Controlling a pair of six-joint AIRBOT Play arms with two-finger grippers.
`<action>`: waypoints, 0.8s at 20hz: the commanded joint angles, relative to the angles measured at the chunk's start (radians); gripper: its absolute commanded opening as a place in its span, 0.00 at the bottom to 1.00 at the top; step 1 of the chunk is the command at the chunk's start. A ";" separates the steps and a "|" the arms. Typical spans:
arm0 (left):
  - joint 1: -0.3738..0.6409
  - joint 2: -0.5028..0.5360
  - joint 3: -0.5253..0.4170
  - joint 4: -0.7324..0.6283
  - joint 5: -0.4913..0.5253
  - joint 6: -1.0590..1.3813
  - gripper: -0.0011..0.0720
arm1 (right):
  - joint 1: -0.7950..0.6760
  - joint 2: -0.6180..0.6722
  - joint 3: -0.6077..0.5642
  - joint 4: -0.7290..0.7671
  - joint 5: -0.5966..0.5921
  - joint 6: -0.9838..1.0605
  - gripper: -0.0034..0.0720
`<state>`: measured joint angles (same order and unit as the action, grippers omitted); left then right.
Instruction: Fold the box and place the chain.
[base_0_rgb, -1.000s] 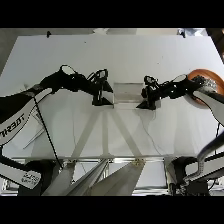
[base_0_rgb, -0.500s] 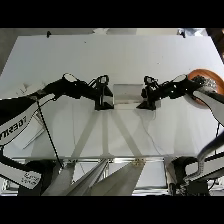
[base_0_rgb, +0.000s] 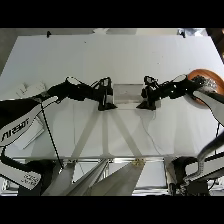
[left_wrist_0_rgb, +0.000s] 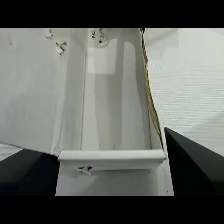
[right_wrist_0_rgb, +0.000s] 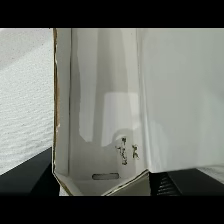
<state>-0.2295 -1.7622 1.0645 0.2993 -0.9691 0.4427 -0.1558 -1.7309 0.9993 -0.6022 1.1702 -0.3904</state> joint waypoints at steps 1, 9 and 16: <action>-0.011 0.002 0.000 0.049 0.042 -0.068 0.97 | 0.001 0.000 0.001 0.000 0.000 0.000 0.44; -0.064 0.006 0.000 0.140 0.127 -0.119 0.96 | 0.001 0.000 0.001 0.000 0.000 0.000 0.44; -0.064 0.006 0.000 0.137 0.128 -0.122 0.31 | 0.001 0.000 0.001 0.000 0.000 0.000 0.44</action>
<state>-0.2920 -1.7557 1.0649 0.4290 -0.8520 0.3248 -0.1558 -1.7309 0.9993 -0.6029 1.1698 -0.3927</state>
